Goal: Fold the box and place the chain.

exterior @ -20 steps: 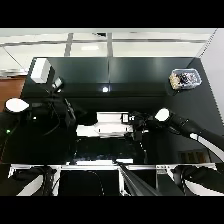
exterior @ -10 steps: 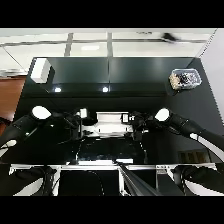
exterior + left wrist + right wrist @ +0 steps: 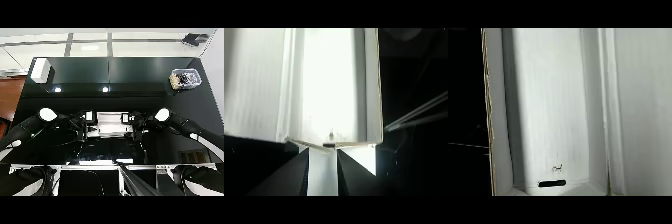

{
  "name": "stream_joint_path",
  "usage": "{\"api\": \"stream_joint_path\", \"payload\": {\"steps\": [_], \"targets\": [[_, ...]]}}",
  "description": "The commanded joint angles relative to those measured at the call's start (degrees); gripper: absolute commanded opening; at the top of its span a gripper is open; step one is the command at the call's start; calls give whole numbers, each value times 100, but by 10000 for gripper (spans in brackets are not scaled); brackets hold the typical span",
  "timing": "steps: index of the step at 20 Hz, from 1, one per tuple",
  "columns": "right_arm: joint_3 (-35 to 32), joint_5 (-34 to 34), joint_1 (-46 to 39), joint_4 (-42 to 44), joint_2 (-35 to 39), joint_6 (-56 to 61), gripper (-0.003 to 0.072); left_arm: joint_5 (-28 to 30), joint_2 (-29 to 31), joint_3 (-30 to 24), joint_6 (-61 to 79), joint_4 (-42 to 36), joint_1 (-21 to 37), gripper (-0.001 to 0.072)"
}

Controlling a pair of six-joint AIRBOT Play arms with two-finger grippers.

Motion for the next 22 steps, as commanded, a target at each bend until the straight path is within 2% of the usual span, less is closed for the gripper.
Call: {"api": "stream_joint_path", "payload": {"steps": [1,5,9,12,13,14,15,17,18,19,21,22], "targets": [[-4,0,7,2,2,2,167,-33,-50,0,-31,-675,-17,214],[-4,0,7,2,2,2,168,17,-153,0,-28,-798,-138,214],[-4,0,7,2,2,2,167,511,-385,0,-33,-796,-457,215],[-4,0,7,2,2,2,167,568,-446,0,-59,-796,-479,213],[-4,0,7,2,2,2,167,568,-446,0,-81,-793,-479,137],[-4,0,7,2,2,2,167,568,-446,0,-79,-789,-479,27],[-4,0,7,2,2,2,167,568,-446,0,-79,-791,-479,38],[-4,0,7,2,2,2,167,568,-446,0,-96,-796,-479,442],[-4,0,7,2,2,2,167,568,-444,2,-140,-763,-476,385],[-4,0,7,2,2,2,167,566,-442,4,-140,-706,-476,247],[-4,0,7,2,2,2,167,568,-435,9,-168,-704,-476,370],[-4,0,7,2,2,2,167,557,-398,31,-352,-597,-442,215]]}}
